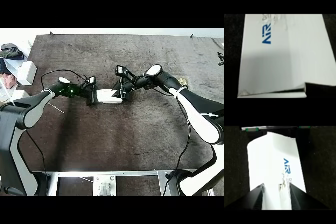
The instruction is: Fold the box and place the chain.
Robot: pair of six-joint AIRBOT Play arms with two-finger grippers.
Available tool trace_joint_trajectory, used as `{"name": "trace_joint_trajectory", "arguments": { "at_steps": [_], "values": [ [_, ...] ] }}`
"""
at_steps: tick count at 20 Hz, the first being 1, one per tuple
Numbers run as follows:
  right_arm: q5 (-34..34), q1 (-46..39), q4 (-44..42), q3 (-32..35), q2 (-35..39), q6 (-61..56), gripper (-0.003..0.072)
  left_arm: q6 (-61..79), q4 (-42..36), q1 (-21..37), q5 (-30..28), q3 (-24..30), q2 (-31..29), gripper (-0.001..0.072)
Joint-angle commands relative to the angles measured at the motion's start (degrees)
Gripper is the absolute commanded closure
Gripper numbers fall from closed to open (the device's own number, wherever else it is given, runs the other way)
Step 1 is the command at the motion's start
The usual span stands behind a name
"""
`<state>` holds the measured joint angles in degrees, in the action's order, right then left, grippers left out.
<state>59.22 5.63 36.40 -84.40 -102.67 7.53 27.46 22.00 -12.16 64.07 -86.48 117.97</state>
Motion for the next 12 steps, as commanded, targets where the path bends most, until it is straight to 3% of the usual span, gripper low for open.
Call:
{"name": "trace_joint_trajectory", "arguments": {
  "at_steps": [1, 7, 8, 9, 12],
  "values": [
    [-3.72, 1.29, -0.26, 0.68, 0.04, 1.77, 0.0279, 0.02, 0.02, 0.02, -0.02, 0.00, -0.04, 0.0474],
    [-8.28, 2.03, -0.24, 0.66, 1.16, 3.08, 0.0280, 0.00, 0.02, 0.02, 0.00, -0.02, -0.04, 0.0474],
    [-8.33, 2.03, -0.22, 0.66, 1.68, 3.45, 0.0298, 0.00, 0.02, 0.02, 0.00, 0.00, -0.04, 0.0474],
    [-8.28, 2.03, -0.24, 0.66, 2.10, 3.43, 0.0410, 0.02, 0.02, 0.02, 0.00, 0.00, -0.04, 0.0474],
    [-8.17, 2.03, -0.17, 0.66, 2.23, 3.43, 0.0408, 0.00, 0.02, 0.02, 0.00, -0.02, -0.04, 0.0474]
  ]
}}
